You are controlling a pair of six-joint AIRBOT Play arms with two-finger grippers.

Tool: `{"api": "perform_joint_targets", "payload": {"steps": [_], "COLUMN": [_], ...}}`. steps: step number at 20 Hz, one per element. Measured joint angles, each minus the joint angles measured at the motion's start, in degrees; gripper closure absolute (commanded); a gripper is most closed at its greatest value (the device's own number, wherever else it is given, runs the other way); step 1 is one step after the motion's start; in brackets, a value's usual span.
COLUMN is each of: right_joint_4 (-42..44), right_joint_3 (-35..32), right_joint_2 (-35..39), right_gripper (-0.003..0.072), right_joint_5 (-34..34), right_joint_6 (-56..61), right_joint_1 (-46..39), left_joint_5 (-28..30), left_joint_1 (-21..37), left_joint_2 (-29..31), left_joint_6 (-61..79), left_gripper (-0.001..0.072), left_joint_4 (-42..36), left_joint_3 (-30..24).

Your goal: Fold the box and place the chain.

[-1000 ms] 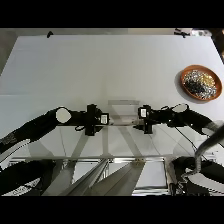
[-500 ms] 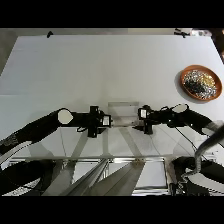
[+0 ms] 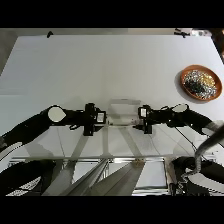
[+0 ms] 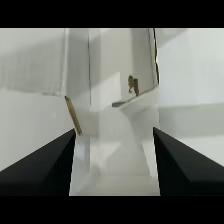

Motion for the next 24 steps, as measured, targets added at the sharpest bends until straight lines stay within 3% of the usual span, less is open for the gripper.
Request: {"api": "perform_joint_targets", "payload": {"steps": [1,4,6,14,24], "right_joint_4": [0.00,-0.15,-0.81,-0.57,-0.48], "right_joint_3": [0.00,0.00,0.02,0.00,0.00], "right_joint_2": [0.00,0.00,0.00,0.00,0.00], "right_gripper": [0.0223,0.0223,0.0223,0.0223,0.0223], "right_joint_5": [0.07,0.24,-0.28,-0.15,0.00], "right_joint_6": [-0.04,-0.15,-0.28,-0.28,-0.24], "right_joint_1": [0.02,0.02,0.04,0.00,0.00], "left_joint_5": [-1.77,-5.49,-7.26,-9.35,-3.58], "left_joint_1": [1.16,3.50,4.22,4.22,4.15], "left_joint_2": [0.70,1.73,2.03,0.81,4.39], "left_joint_6": [-0.02,-0.02,0.26,0.46,0.31], "left_gripper": [0.0305,0.0285,0.0196,0.0196,0.0232], "left_joint_4": [0.92,2.71,3.65,3.69,-1.86], "left_joint_3": [0.00,0.00,0.02,-0.17,-0.20]}}
